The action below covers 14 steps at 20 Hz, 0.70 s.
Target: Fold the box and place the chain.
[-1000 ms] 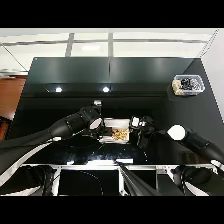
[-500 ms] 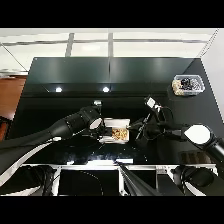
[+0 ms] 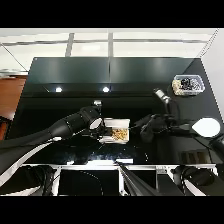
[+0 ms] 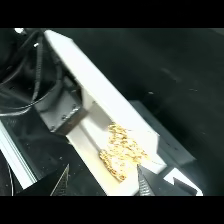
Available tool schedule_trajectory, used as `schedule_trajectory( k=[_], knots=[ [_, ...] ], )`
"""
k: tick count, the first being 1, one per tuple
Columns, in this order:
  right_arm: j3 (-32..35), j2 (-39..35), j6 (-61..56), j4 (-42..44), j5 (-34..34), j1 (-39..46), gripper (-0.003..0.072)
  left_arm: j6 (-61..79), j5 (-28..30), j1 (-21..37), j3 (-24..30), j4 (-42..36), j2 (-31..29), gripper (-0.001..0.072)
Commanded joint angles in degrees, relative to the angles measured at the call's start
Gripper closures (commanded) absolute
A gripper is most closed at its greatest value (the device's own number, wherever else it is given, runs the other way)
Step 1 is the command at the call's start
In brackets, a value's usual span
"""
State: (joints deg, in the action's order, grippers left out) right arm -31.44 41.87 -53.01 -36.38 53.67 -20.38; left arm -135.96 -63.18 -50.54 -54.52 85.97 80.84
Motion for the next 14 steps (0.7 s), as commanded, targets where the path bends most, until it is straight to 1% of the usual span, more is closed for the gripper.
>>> schedule_trajectory(
  k=[1, 3, 5, 7, 8, 9, 10, 11, 12, 14],
  knots=[
    [-0.81, -2.29, -0.57, -0.66, 7.78, 9.25, 0.0187, -2.75, 1.51, 0.02, -0.57, -1.18, 0.02, 0.0677],
    [-0.81, -2.32, -0.57, -0.72, 8.11, 11.80, 0.0187, -4.11, 2.73, 0.04, -0.59, -0.94, 0.02, 0.0678],
    [-0.81, -2.32, -0.59, -0.66, 8.17, 12.15, 0.0187, -5.07, 3.39, 0.04, -0.59, -0.94, 0.02, 0.0678],
    [-0.81, -2.32, -0.57, -0.17, 8.37, 12.15, 0.0187, -5.14, 2.62, 0.04, -0.59, -0.74, 0.02, 0.0675],
    [-0.81, -2.32, -0.57, -0.22, 8.15, 12.15, 0.0187, -5.90, 2.60, 0.04, -0.59, -0.74, 0.02, 0.0611],
    [-0.81, -2.32, -0.57, -0.26, 7.72, 12.15, 0.0187, -7.30, 2.62, 0.04, -0.59, -0.79, 0.02, 0.0382],
    [-0.81, -2.32, -0.57, -0.26, 7.37, 12.15, 0.0187, -7.43, 2.36, 0.04, -0.70, -0.98, 0.02, 0.0214],
    [-0.81, -2.32, -0.57, -0.26, 7.39, 12.15, 0.0187, -7.08, 0.76, 0.04, -1.22, -1.22, -0.04, 0.0188],
    [-0.81, -2.32, -0.57, -0.26, 7.50, 12.15, 0.0187, -4.85, -1.38, 0.02, -2.08, -1.42, -0.33, 0.0189],
    [-0.81, -2.32, -0.57, -0.26, 7.56, 12.15, 0.0187, 5.42, -7.43, -0.09, -4.13, -0.46, -2.25, 0.0191]
  ],
)
